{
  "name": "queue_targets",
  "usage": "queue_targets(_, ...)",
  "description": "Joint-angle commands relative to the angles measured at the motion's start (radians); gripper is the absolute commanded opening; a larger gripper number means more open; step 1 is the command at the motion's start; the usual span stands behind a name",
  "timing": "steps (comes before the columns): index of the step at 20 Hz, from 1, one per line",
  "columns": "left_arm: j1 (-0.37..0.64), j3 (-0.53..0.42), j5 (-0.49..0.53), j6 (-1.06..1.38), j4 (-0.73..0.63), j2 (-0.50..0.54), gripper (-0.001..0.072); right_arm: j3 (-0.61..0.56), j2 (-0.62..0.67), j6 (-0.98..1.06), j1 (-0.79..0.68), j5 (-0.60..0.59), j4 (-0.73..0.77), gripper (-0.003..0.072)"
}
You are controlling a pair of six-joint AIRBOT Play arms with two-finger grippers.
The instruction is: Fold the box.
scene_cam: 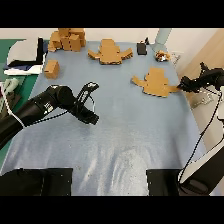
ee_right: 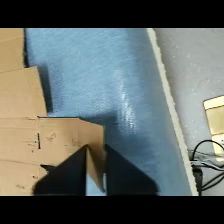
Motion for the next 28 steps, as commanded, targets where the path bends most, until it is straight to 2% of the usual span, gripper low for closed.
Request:
queue_targets(1,0.0,0.0,0.0,0.0,0.0,0.001,0.0014,0.013,-0.01,-0.129,0.012,-0.071,0.097,0.0004)
queue_targets(5,0.0,0.0,0.0,0.0,0.0,0.001,0.0014,0.038,0.021,-0.154,0.058,-0.192,0.141,-0.0002)
queue_targets(7,0.0,0.0,0.0,0.003,0.001,0.001,0.0014,-0.01,0.078,-0.129,0.089,-0.198,0.13,-0.0001)
queue_targets(9,0.0,0.0,0.021,0.003,0.0,0.001,0.0014,-0.108,0.162,-0.083,0.115,-0.185,0.128,-0.0001)
queue_targets(12,0.0,0.0,0.063,0.003,0.0,0.001,0.0014,-0.379,0.355,-0.058,0.163,-0.108,0.117,-0.0001)
queue_targets(15,0.0,0.0,0.078,0.003,0.0,0.001,0.0014,-0.781,0.609,0.008,0.232,0.057,0.098,-0.0002)
queue_targets(17,0.0,0.0,0.079,0.003,-0.012,0.001,0.0015,-1.052,0.798,0.077,0.296,0.107,0.094,-0.0001)
queue_targets(19,0.0,0.001,0.079,0.003,-0.026,0.001,0.0014,-1.254,0.977,0.172,0.361,0.139,0.082,-0.0001)
queue_targets(21,0.0,0.001,0.079,0.003,-0.025,0.001,0.0014,-1.383,1.126,0.267,0.413,0.133,0.066,-0.0002)
queue_targets(23,0.0,0.001,0.079,0.002,-0.027,0.001,0.0014,-1.445,1.224,0.332,0.445,0.108,0.03,0.0004)
queue_targets(24,0.0,0.001,0.079,0.003,-0.034,0.001,0.0014,-1.45,1.249,0.335,0.447,0.092,0.014,0.0023)
queue_targets(26,0.0,0.001,0.078,0.002,-0.044,0.001,0.0014,-1.439,1.261,0.335,0.446,0.088,-0.011,0.0315)
queue_targets(28,0.0,0.001,0.075,-0.002,-0.045,0.001,0.0015,-1.41,1.233,0.335,0.44,0.08,-0.037,0.0314)
